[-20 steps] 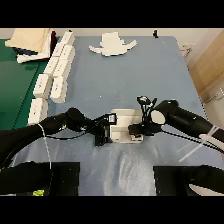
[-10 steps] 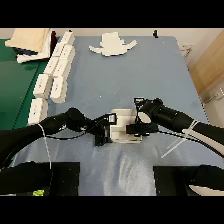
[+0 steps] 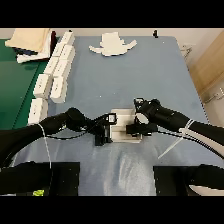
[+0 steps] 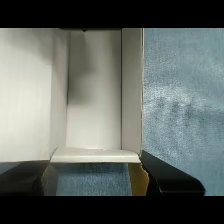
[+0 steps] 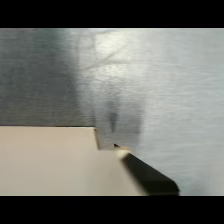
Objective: Fold the box.
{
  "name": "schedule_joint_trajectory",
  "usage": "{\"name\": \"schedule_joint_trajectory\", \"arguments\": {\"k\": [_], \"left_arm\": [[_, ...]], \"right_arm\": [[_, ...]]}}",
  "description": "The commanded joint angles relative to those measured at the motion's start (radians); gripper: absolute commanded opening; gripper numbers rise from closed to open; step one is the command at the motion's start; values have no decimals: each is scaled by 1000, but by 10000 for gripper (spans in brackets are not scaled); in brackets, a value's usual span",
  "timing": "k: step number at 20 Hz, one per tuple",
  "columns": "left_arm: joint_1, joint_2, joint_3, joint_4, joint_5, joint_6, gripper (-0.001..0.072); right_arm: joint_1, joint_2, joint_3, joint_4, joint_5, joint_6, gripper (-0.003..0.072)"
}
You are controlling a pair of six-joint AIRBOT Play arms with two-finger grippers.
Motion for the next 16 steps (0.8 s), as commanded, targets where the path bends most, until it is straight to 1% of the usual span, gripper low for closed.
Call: {"name": "schedule_joint_trajectory", "arguments": {"k": [1,5,6,7,8,9,10,13,14,15,16], "left_arm": [[1,0,0,0,-1,0,452],[1,0,0,0,-1,0,452],[1,0,0,0,-1,0,452],[1,0,0,0,-1,0,452],[1,0,0,0,-1,0,452],[1,0,0,0,-1,0,452],[1,0,0,0,-1,0,452],[1,0,0,0,-1,0,452],[1,0,0,0,-1,0,452],[1,0,0,0,-1,0,452],[1,0,0,0,-1,0,452]], "right_arm": [[-1,21,2,-4,3,-8,389],[-1,21,2,-4,3,-5,384],[-1,21,2,-4,4,-4,362],[-1,21,2,-3,4,-3,296],[-1,21,2,-2,4,0,247],[-1,21,2,-1,5,4,63],[-1,21,2,-1,5,5,3],[-1,21,2,-2,2,5,5],[-1,21,2,-2,-1,4,181],[-1,22,2,-1,0,-3,462],[-1,23,2,9,0,-23,530]]}}
